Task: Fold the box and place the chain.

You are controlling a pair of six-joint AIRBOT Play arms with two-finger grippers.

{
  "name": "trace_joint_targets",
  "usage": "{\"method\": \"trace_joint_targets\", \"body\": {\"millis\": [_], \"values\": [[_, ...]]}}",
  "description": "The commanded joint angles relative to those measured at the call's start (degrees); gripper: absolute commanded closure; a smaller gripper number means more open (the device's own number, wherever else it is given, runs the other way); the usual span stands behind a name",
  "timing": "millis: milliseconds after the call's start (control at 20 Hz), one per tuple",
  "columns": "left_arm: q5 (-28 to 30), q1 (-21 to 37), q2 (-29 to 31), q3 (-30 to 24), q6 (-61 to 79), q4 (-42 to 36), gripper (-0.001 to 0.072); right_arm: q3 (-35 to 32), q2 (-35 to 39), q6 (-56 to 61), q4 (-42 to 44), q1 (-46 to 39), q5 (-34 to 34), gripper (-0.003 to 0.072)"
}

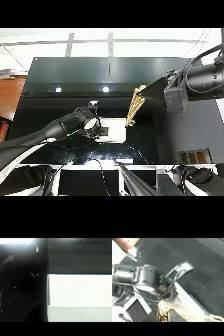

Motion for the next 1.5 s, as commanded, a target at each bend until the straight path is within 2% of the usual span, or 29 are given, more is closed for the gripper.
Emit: {"method": "trace_joint_targets", "body": {"millis": [0, 250, 500, 750, 950, 1400, 1450], "values": [[0.39, 0.04, -0.02, 0.04, 0.07, -0.04, 0.0683, -2.16, 0.02, 0.07, 1.88, 3.04, -2.89, 0.0661], [0.35, 0.04, -0.02, 0.04, 0.09, -0.24, 0.0683, -5.03, -0.04, 0.22, 1.84, 6.97, -12.15, 0.0661], [0.33, 0.04, -0.02, 0.04, 0.09, -0.24, 0.0684, -6.97, -0.11, 2.25, -2.58, 7.06, -10.97, 0.0661], [0.2, 0.04, -0.02, 0.04, 0.09, -0.24, 0.0683, -17.03, -0.11, 1.79, 1.16, 7.08, -12.57, 0.066], [0.22, 0.04, -0.02, 0.04, 0.09, -0.22, 0.0683, -24.13, -0.63, -2.1, 3.48, 9.09, -16.68, 0.0662], [0.2, 0.04, -0.02, 0.04, 0.09, -0.24, 0.0683, -34.21, -1.77, -2.8, 4.33, 10.4, -22.75, 0.0659], [0.17, 0.04, -0.02, 0.04, 0.11, -0.24, 0.0683, -34.67, -1.77, -2.75, 4.31, 10.4, -23.1, 0.0613]]}}
